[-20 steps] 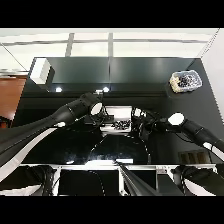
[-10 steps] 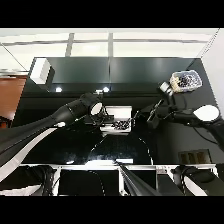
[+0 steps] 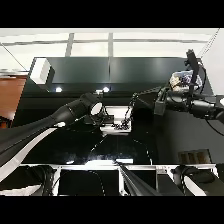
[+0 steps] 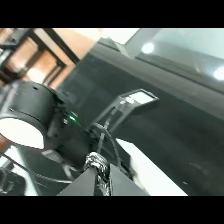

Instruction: Fold the box and place the chain.

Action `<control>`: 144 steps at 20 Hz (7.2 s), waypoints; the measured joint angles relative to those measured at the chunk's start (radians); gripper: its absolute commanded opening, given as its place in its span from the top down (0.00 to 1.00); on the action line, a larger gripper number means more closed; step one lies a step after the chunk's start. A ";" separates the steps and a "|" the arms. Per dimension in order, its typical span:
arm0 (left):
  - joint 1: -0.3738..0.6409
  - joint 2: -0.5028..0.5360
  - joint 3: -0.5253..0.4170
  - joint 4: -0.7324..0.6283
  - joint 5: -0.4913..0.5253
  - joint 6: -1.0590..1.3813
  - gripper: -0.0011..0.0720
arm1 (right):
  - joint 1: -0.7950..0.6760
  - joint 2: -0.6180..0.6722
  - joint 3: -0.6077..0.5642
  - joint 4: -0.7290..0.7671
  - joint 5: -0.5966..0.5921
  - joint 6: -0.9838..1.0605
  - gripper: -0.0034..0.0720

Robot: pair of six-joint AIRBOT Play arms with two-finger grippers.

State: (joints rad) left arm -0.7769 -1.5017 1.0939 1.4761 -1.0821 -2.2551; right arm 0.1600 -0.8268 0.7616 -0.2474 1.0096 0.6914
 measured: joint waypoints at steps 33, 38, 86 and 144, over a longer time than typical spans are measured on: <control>0.000 0.000 0.000 0.000 -0.001 0.000 0.95 | 0.188 -0.337 -0.300 -0.265 -0.325 -0.890 0.37; 0.000 0.000 0.000 0.000 0.000 0.000 0.95 | 0.211 -0.349 -0.300 -0.250 -0.371 -0.904 0.88; 0.514 0.418 -0.226 -0.163 -0.170 0.708 0.27 | -0.313 -0.088 -0.124 -0.176 0.185 -0.129 0.70; 0.328 0.156 -0.451 -0.967 0.312 2.622 0.49 | -0.082 -0.150 -0.101 -0.256 -0.096 0.238 0.05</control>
State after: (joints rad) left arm -0.4484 -1.3460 0.6426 0.5087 -0.7696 0.3672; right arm 0.0776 -0.9764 0.6609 -0.5034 0.9138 0.9291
